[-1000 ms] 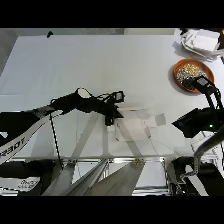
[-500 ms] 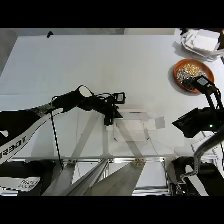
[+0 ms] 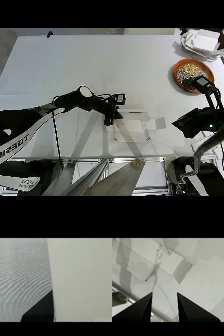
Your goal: Fold the box and place the chain.
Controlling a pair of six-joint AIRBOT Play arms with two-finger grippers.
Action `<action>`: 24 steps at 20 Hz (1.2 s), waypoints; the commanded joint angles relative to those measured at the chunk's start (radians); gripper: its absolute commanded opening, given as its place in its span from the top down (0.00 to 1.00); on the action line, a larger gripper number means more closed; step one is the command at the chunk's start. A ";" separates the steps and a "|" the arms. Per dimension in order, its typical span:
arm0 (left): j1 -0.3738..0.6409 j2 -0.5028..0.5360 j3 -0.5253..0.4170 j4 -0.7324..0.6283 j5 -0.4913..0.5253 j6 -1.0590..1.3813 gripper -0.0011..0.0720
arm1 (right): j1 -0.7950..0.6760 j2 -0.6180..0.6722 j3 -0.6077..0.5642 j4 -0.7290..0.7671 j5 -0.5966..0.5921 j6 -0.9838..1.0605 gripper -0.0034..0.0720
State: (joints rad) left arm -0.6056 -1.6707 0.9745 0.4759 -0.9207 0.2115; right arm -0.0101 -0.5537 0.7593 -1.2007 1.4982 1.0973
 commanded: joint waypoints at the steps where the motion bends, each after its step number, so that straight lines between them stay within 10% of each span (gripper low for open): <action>1: 0.000 0.000 0.000 0.004 0.003 0.001 0.97 | 0.000 0.001 0.000 0.000 0.005 0.000 0.50; 16: -0.001 0.003 0.000 0.004 0.003 0.001 0.97 | 0.000 0.001 0.000 0.005 0.008 -0.034 0.51; 19: -0.001 0.003 0.000 0.004 0.003 0.001 0.97 | 0.000 0.000 -0.018 0.076 -0.003 -0.161 0.94; 24: -0.001 0.003 0.000 0.004 0.004 0.001 0.97 | 0.037 0.001 -0.161 0.164 -0.041 -0.410 0.94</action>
